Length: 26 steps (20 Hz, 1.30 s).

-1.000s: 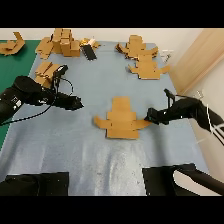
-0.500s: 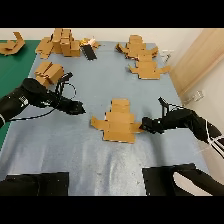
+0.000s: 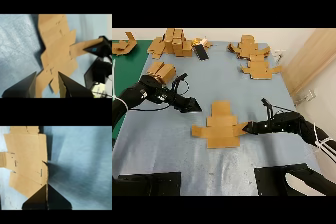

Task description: Fold the box.

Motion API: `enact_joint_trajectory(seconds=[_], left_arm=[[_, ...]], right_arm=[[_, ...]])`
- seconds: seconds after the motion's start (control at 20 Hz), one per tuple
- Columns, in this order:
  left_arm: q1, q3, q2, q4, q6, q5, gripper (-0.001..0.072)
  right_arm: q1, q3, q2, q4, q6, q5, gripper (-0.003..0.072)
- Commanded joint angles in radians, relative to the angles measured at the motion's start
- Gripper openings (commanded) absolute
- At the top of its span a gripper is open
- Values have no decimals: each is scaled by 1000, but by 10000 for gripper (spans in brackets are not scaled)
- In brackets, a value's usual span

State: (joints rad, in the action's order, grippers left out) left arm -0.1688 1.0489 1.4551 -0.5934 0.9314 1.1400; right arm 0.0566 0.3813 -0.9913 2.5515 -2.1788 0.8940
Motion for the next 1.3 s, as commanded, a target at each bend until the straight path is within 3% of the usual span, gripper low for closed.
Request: enact_joint_trajectory(seconds=[0.0, 0.2, 0.4, 0.75, 1.2, 1.25], left_arm=[[27, 35, 115, 63, -31, 90, 418], [25, 35, 204, 82, -45, 94, 417], [25, 35, 211, 81, -52, 91, 418], [44, 39, 211, 68, -49, 148, 417], [-71, 39, 236, 133, -145, 133, 414], [-70, 39, 236, 154, -164, 135, 325]], right_arm=[[70, -72, 8, 78, -177, -12, 6], [146, -75, 19, 85, -229, -113, 7], [189, -75, 44, 85, -240, -177, 7], [189, -75, 51, 82, -240, -185, 7], [189, -75, 51, 80, -238, -204, 7], [189, -75, 51, 79, -238, -204, 7]])
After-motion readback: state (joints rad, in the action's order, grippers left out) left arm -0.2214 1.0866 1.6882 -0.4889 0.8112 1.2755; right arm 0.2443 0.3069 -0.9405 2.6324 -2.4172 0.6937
